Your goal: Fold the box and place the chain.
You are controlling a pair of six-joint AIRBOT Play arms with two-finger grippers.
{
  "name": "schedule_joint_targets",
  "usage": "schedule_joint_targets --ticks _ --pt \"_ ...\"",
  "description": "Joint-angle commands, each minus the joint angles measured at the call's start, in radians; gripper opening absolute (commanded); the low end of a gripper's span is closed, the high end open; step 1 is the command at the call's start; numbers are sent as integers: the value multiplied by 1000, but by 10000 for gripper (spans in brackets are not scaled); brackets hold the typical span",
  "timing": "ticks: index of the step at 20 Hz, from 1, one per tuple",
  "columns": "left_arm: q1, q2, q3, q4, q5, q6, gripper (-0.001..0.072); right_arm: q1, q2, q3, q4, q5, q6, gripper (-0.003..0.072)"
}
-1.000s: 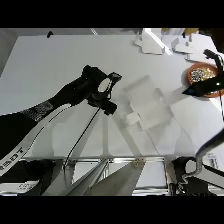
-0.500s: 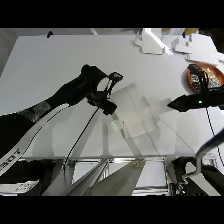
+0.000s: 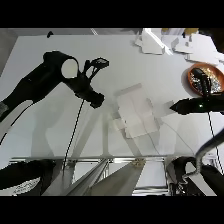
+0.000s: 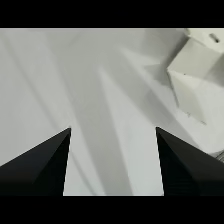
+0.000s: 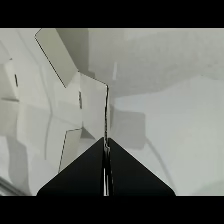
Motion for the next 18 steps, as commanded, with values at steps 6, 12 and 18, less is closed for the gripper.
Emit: schedule_joint_targets --ticks 6,12,18 --pt "111 -200 -177 -1022 282 811 582 1 3 -2 -5 -4 21 15" --pt "159 -347 -178 -1007 166 861 662 1 3 -2 -6 -5 18 15" --pt "227 -344 -178 -975 138 842 637 1 3 -2 -6 -5 17 15"
